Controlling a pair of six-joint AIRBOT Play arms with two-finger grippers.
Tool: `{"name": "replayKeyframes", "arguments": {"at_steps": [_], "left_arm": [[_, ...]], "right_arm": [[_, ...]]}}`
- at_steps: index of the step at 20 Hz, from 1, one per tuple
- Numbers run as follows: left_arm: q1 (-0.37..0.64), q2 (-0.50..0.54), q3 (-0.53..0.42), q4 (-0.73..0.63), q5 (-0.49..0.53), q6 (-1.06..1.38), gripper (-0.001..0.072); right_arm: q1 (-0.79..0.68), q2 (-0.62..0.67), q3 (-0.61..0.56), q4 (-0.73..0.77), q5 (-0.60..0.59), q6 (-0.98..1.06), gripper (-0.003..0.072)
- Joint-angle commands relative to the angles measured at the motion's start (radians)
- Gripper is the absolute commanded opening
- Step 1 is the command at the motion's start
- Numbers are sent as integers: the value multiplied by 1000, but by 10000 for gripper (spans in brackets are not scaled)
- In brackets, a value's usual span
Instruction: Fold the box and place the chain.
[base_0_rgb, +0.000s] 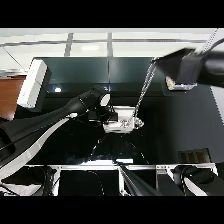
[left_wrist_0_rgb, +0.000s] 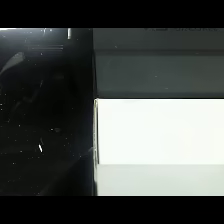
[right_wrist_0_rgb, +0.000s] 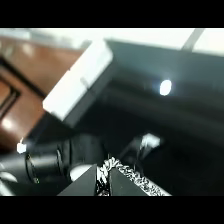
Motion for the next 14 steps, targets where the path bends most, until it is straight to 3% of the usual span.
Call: {"name": "replayKeyframes", "arguments": {"at_steps": [1, 7, 14], "left_arm": [[0, 0, 1, 0, 0, 0, 30], [0, 0, 1, 0, -2, 0, 31], [0, 0, 1, 0, -2, 0, 31]], "right_arm": [[46, -20, -95, 13, 12, 3, 15], [137, -103, -357, 31, -171, 23, 16], [137, -177, -497, -26, -231, 32, 16]]}}
